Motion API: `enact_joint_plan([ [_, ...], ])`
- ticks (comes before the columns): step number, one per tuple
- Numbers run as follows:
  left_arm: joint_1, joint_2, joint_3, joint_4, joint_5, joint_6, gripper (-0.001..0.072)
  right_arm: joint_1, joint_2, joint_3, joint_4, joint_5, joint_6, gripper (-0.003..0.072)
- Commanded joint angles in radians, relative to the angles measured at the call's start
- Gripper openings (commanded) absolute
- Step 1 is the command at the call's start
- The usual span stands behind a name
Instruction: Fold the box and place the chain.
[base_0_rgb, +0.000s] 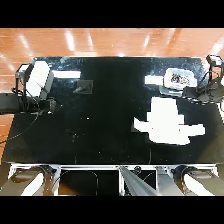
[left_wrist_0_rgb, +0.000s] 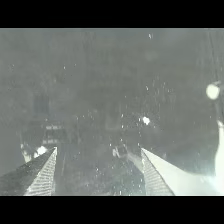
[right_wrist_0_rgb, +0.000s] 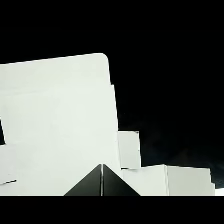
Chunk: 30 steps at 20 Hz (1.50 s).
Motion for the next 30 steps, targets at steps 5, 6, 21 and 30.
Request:
enact_joint_plan([
  [5,0.001,-0.005,0.000,-0.013,-0.031,0.000,0.0602,-0.001,0.001,0.000,0.000,-0.016,0.000,0.0030],
  [6,0.001,-0.007,0.000,-0.012,-0.031,0.000,0.0602,-0.001,0.001,0.000,0.000,-0.057,0.000,0.0030],
  [21,-0.034,-0.238,0.000,-0.120,0.053,0.000,0.0604,-0.029,-0.019,0.002,0.095,-0.204,-0.011,0.0720],
  [30,-0.061,-0.243,0.000,-0.120,0.011,0.003,0.0604,-0.818,-0.101,0.000,0.550,0.010,-0.600,0.0719],
])
